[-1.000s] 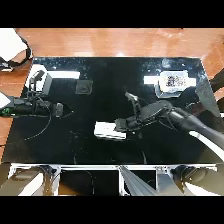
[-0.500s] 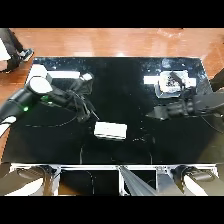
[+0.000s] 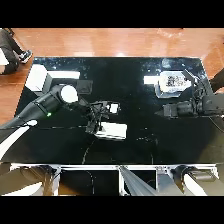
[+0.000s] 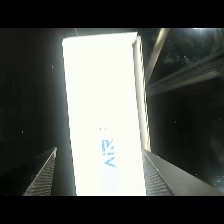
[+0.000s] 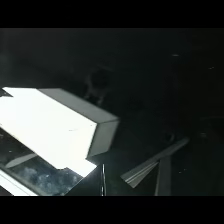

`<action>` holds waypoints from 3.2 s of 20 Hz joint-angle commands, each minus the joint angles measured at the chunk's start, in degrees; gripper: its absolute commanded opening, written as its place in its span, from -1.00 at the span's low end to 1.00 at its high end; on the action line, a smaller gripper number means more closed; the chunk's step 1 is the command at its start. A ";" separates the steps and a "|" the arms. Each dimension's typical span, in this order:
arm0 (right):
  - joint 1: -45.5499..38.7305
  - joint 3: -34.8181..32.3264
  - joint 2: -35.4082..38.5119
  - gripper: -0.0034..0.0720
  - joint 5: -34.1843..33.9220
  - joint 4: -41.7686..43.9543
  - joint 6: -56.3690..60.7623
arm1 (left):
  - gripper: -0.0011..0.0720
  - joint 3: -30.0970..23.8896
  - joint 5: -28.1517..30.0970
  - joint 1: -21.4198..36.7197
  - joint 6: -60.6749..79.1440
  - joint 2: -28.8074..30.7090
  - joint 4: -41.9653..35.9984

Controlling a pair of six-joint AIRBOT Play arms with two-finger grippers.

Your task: Fold the box and place the chain.

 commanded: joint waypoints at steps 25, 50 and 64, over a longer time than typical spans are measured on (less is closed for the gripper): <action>-0.20 -0.02 0.07 -0.85 1.92 -2.99 0.04 | 0.78 -3.30 4.72 -3.32 -8.66 -1.25 -0.31; -0.20 -0.02 0.09 -0.85 2.80 -3.39 0.04 | 0.76 -3.30 7.43 -5.18 -11.41 -1.51 4.83; -0.20 -0.02 0.09 -0.85 3.37 -3.87 0.02 | -0.92 5.05 -13.03 -2.91 -38.91 0.61 18.36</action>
